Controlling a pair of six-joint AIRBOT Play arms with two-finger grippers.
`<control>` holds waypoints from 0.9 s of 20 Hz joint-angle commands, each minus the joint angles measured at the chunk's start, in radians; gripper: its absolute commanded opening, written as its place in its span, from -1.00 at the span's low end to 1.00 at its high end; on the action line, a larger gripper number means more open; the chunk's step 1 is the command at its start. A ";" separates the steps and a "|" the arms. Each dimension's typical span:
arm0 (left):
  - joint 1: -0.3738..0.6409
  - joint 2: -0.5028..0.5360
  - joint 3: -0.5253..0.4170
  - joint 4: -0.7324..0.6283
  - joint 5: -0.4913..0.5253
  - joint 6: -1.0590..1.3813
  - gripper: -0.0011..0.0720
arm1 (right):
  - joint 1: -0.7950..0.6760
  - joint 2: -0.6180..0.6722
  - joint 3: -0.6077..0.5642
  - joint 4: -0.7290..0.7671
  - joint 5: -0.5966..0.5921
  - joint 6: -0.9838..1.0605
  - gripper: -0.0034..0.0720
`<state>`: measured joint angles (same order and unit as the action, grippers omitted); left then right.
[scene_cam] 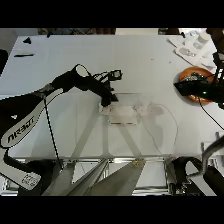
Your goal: Fold the box and place the chain.
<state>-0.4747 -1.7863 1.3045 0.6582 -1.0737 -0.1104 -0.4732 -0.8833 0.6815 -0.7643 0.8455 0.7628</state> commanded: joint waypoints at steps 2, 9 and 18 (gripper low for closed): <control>0.000 -0.020 0.000 0.000 0.001 0.006 -0.97 | -0.001 0.000 0.001 0.001 0.000 0.000 0.13; 0.000 -0.019 0.000 0.002 0.000 0.006 -0.93 | -0.001 0.000 0.001 0.001 0.003 -0.004 0.13; 0.000 -0.019 0.000 0.001 0.000 0.006 -0.93 | 0.000 0.050 0.011 0.163 0.348 -0.378 0.22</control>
<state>-0.4744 -1.8046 1.3045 0.6582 -1.0740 -0.1047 -0.4732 -0.8566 0.6888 -0.6697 1.0157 0.5568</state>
